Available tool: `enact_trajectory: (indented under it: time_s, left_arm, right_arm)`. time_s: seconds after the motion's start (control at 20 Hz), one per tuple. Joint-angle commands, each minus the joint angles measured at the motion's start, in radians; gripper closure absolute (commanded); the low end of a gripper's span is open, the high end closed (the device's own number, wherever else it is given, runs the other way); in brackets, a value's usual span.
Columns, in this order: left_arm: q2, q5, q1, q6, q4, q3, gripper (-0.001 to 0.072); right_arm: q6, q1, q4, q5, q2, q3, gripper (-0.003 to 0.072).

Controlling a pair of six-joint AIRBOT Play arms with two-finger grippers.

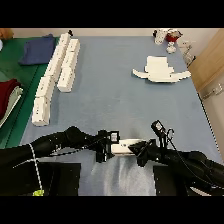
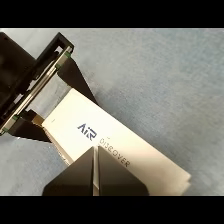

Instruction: Fold the box.

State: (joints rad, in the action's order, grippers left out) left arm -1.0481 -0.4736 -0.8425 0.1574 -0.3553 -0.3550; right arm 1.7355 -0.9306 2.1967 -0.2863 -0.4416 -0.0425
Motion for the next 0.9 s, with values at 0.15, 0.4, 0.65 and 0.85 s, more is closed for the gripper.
enact_trajectory:
  time_s: [0.15,0.4,0.65,0.85]
  left_arm:
    - [0.0,0.0,0.0,0.0,0.0,0.0,0.0196]
    - [0.0,0.0,0.0,0.0,0.0,0.0,0.0196]
    - [0.0,0.0,0.0,0.0,0.0,0.0,0.0196]
    - [0.0,0.0,0.0,0.0,0.0,0.0,0.0196]
  right_arm:
    - [0.0,-0.001,-0.005,-0.009,-0.001,0.024,0.0642]
    - [0.0,-0.001,-0.005,-0.006,-0.001,0.034,0.0642]
    - [0.0,-0.001,-0.005,-0.006,-0.001,0.036,0.0642]
    - [0.0,-0.001,-0.005,-0.006,0.0,0.028,0.0641]
